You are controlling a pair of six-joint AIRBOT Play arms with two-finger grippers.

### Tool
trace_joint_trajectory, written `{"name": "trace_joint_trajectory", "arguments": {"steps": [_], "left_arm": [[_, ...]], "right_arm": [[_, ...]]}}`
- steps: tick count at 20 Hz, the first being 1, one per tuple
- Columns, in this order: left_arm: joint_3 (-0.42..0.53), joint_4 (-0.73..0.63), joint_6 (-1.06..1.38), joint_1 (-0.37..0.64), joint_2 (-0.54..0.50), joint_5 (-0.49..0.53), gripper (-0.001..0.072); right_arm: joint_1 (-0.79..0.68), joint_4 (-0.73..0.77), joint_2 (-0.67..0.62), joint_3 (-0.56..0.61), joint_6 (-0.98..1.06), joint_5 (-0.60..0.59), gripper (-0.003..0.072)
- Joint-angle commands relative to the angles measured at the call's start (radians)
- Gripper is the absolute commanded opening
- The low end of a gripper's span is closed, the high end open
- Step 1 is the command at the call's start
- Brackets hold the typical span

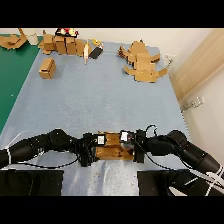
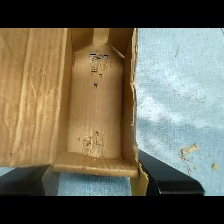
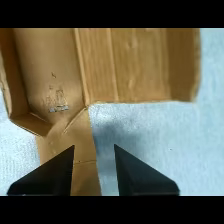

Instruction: Fold the box.

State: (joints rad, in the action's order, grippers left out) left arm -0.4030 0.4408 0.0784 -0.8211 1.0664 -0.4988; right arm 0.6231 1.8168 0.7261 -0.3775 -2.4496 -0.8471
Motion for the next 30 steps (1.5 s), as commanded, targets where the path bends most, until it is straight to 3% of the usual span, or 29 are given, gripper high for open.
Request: {"name": "trace_joint_trajectory", "arguments": {"steps": [1, 6, 8, 10, 18, 20, 27, 29, 30], "left_arm": [[-0.001, 0.000, 0.001, 0.000, 0.000, 0.001, 0.0293], [-0.001, 0.000, 0.001, 0.000, 0.000, 0.001, 0.0293], [-0.001, 0.000, 0.001, 0.000, 0.000, 0.001, 0.0293], [-0.001, 0.000, 0.000, 0.000, 0.000, 0.001, 0.0293], [-0.001, 0.000, 0.001, 0.000, 0.000, 0.001, 0.0293], [-0.001, 0.000, 0.001, 0.000, 0.000, 0.001, 0.0294], [-0.001, 0.000, 0.001, 0.000, 0.000, 0.001, 0.0293], [-0.001, 0.000, 0.000, 0.000, 0.000, 0.001, 0.0293], [-0.001, 0.000, 0.001, 0.000, 0.000, 0.001, 0.0293]], "right_arm": [[0.011, 0.073, -0.037, -0.005, -0.021, -0.027, 0.0419], [0.076, 0.126, -0.005, -0.004, -0.046, -0.015, 0.0411], [0.090, 0.105, 0.011, -0.003, -0.047, 0.036, 0.0218], [0.096, 0.113, 0.019, -0.003, -0.048, 0.083, 0.0148], [0.096, 0.189, 0.019, -0.003, -0.103, 0.080, 0.0077], [0.096, 0.197, 0.019, -0.003, -0.103, 0.080, 0.0108], [0.096, 0.274, 0.023, 0.013, -0.109, 0.088, 0.0110], [0.095, 0.274, 0.028, 0.013, -0.109, 0.091, 0.0383], [0.095, 0.274, 0.032, 0.013, -0.109, 0.091, 0.0448]]}}
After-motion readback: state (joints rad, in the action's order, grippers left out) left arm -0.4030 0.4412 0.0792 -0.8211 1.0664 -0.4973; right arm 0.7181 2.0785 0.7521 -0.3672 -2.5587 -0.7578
